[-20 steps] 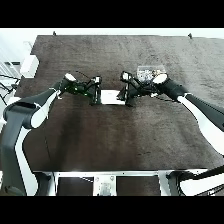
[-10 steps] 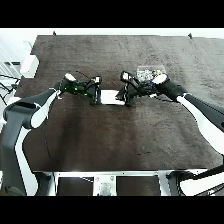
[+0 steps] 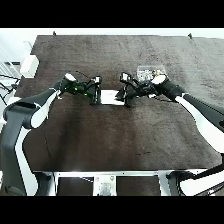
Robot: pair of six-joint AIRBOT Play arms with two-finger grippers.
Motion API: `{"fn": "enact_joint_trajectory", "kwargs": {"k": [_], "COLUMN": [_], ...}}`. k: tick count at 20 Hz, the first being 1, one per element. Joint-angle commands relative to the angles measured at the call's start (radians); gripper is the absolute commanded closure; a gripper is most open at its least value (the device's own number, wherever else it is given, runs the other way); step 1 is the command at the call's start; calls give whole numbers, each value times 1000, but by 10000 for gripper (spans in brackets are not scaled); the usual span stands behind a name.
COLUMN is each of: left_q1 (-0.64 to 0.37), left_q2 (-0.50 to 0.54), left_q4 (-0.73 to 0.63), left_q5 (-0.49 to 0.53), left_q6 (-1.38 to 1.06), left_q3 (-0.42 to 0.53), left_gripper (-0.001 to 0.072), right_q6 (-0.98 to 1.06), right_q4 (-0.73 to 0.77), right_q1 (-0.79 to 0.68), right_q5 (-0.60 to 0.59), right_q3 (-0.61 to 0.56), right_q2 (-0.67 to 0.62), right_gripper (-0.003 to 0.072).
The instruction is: Fold the box and place the chain.
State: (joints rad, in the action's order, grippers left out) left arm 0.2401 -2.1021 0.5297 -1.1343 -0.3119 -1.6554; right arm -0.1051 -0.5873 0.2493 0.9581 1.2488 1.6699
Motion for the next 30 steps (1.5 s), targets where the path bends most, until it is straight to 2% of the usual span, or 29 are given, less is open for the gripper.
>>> {"fn": "enact_joint_trajectory", "kwargs": {"k": [1,16,24,30], "left_q1": [0,0,0,0], "left_q2": [0,0,0,-1], "left_q4": [0,0,0,0], "left_q5": [0,0,0,0], "left_q6": [0,0,0,0], "left_q3": [0,0,0,0], "left_gripper": [290,290,289,290], "right_q6": [-1,-8,-9,-9], "right_q4": [13,-57,-82,-83], "right_q1": [0,5,32,31], "right_q5": [0,-6,-159,-169], "right_q3": [13,19,19,22], "right_q2": [0,2,25,-19], "right_gripper": [526,526,526,526]}}
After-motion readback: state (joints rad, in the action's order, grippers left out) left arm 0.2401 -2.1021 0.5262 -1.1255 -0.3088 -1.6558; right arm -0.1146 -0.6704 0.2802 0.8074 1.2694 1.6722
